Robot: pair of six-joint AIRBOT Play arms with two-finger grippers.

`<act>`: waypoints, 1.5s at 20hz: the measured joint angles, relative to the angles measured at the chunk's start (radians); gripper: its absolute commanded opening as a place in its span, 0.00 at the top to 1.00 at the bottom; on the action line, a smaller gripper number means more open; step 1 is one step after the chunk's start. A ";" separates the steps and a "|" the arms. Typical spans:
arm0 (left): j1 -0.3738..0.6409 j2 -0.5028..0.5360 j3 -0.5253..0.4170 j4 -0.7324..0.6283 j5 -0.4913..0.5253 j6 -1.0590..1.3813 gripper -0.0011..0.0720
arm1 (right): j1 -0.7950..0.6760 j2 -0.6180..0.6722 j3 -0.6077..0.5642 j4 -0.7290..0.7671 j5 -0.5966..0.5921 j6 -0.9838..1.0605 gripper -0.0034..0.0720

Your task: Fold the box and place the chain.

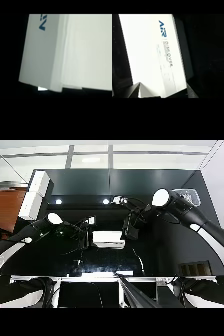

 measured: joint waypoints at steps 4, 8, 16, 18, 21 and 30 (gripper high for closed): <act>0.000 0.000 0.000 0.000 0.000 0.000 0.33 | 0.019 0.000 0.000 -0.013 -0.011 -0.007 0.39; 0.000 0.000 0.000 0.000 0.000 0.000 0.33 | 0.040 0.000 0.000 -0.031 -0.018 -0.010 0.55; 0.000 0.000 0.000 0.000 0.000 0.000 0.33 | 0.059 0.000 0.000 -0.045 -0.029 -0.010 0.55; 0.000 0.000 0.000 0.000 0.000 0.000 0.33 | 0.059 0.000 0.000 -0.045 -0.035 -0.010 0.55; 0.000 0.000 0.000 0.000 0.000 -0.001 0.33 | 0.060 0.000 0.000 -0.047 -0.044 -0.010 0.68; 0.000 0.000 0.000 0.000 0.000 -0.004 0.33 | 0.060 0.000 -0.001 -0.066 -0.047 -0.005 0.69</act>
